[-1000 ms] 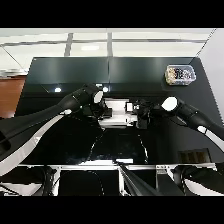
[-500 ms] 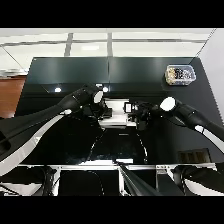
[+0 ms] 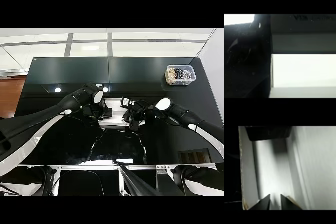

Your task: Fold the box and place the chain.

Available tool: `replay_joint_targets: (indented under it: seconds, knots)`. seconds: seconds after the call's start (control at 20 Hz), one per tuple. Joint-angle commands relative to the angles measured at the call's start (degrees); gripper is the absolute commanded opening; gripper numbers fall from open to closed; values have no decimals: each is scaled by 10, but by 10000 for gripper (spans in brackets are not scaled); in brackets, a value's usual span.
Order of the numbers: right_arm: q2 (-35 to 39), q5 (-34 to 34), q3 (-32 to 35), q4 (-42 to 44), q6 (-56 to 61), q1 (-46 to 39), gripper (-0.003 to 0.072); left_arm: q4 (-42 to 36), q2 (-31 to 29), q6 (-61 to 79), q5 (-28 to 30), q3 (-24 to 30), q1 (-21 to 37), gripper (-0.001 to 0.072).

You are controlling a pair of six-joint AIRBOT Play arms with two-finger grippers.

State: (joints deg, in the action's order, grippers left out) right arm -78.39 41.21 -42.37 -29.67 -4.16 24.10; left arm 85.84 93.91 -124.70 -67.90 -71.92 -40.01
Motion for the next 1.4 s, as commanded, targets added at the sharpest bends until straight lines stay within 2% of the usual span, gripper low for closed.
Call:
replay_joint_targets:
  seconds: [0.0,0.2,0.25,0.3,0.4,0.45,0.5,0.55,0.6,0.65,0.8,0.95,1.0,1.1,1.2,1.25,1.35]
  knots:
    - [-2,0,0,3,33,-1,308,0,0,0,2,0,0,28]
    - [-2,-3,0,-10,61,-1,314,0,0,0,2,0,0,28]
    - [-2,-3,0,-11,61,0,258,0,0,0,2,0,0,28]
    - [-2,-1,0,-10,62,0,141,0,0,0,2,0,0,28]
    - [-2,-1,0,-10,73,0,402,0,0,0,2,0,0,28]
    - [-2,-1,0,-11,75,-1,371,0,0,0,2,0,0,28]
    - [-2,-1,0,-17,78,0,168,0,0,0,2,0,0,28]
    - [-2,1,0,-23,86,0,128,0,0,0,2,0,0,28]
    - [0,7,0,-28,96,-1,124,0,0,0,1,0,0,28]
    - [6,14,0,-42,124,-1,0,0,0,0,1,0,0,28]
    - [64,61,-17,-138,306,-25,13,0,0,0,2,0,0,28]
    - [138,167,-61,-299,586,-119,14,0,0,0,1,0,0,28]
    - [155,178,-62,-322,647,-163,14,0,0,0,1,0,0,28]
    - [159,193,-46,-284,712,-274,13,0,0,0,1,0,0,28]
    - [148,181,4,-171,714,-359,13,0,0,0,1,0,0,28]
    - [135,184,31,-115,710,-386,14,0,0,0,1,0,0,28]
    - [103,185,67,-71,687,-385,13,0,0,0,1,0,0,28]
